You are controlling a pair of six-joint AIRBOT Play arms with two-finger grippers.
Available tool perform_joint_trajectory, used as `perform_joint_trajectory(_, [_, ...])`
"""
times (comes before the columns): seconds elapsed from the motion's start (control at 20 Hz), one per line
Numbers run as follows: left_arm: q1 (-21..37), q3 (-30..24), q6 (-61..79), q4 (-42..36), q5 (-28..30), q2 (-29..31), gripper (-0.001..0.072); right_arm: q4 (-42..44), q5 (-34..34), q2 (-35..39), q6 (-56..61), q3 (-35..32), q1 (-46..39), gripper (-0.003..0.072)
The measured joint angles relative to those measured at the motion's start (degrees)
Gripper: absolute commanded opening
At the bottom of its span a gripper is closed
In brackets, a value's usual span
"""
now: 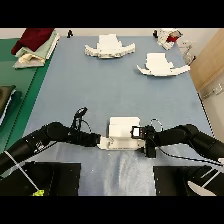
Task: Fold the box.
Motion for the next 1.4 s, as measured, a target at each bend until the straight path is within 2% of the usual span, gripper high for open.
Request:
perform_joint_trajectory(0.05, [-0.17, 0.70, 0.28, -0.28, -0.22, 0.00, 0.0017, 0.00, 0.00, -0.02, 0.00, 0.00, 0.00, 0.0507])
perform_joint_trajectory(0.1, [-0.31, 1.25, 0.48, -0.52, -0.57, 0.04, 0.0162, 0.00, 0.00, 0.00, 0.00, 0.00, 0.00, 0.0507])
perform_joint_trajectory(0.15, [-0.39, 1.68, 0.68, -0.94, -0.90, 0.04, 0.0435, -0.02, 0.00, 0.00, 0.00, 0.00, 0.00, 0.0507])
perform_joint_trajectory(0.2, [-0.46, 2.01, 0.72, -1.31, -1.42, 0.07, 0.0467, -0.02, 0.00, -0.02, 0.00, 0.00, 0.00, 0.0506])
perform_joint_trajectory(0.4, [-0.59, 2.60, 0.96, -3.15, -2.27, 0.04, 0.0468, -0.02, 0.00, 0.00, 0.00, 0.00, 0.00, 0.0507])
perform_joint_trajectory(0.9, [-2.21, 3.76, 1.33, -7.78, 0.26, -0.22, 0.0469, 0.00, 0.00, 0.00, 0.00, 0.00, 0.00, 0.0507])
perform_joint_trajectory(1.4, [-13.94, 12.92, -18.56, 8.87, -0.28, -8.22, 0.0469, 0.00, 0.00, -0.02, 0.00, 0.00, 0.00, 0.0507])
